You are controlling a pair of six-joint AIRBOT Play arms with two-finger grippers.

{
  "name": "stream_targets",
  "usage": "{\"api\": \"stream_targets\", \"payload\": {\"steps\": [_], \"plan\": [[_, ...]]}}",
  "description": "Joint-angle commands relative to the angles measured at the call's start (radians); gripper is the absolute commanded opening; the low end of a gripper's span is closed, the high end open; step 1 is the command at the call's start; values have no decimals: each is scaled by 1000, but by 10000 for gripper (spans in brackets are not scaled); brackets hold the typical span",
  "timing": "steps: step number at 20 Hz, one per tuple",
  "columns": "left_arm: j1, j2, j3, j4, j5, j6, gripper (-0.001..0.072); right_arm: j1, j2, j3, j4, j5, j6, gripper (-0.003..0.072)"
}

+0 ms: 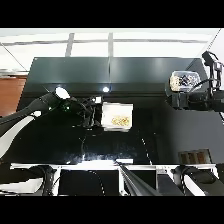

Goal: Fold the box and place the chain.

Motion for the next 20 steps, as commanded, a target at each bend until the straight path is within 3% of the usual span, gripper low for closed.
{"api": "stream_targets", "payload": {"steps": [1,3,5,8,9,10,11,15,20], "plan": [[-5,-2,1,-11,5,-21,711,0,0,0,0,-3,0,275],[-4,-2,1,-6,4,-29,671,0,0,-4,0,-6,0,275],[-5,-1,1,0,1,-29,497,15,-8,-17,2,-21,0,275],[-4,-1,1,0,3,-29,496,83,-60,-39,56,-152,-2,279],[-4,-1,1,0,3,-29,496,105,-99,-38,109,-223,-14,331],[-4,-1,1,0,5,-29,496,123,-143,-38,164,-287,-46,573],[-4,-1,1,0,6,-29,496,143,-193,-37,216,-345,-97,661],[-4,-1,1,0,7,-29,501,229,-398,-35,245,-540,-338,659],[-4,-1,1,0,8,-29,502,276,-418,-21,225,-383,-904,617]]}}
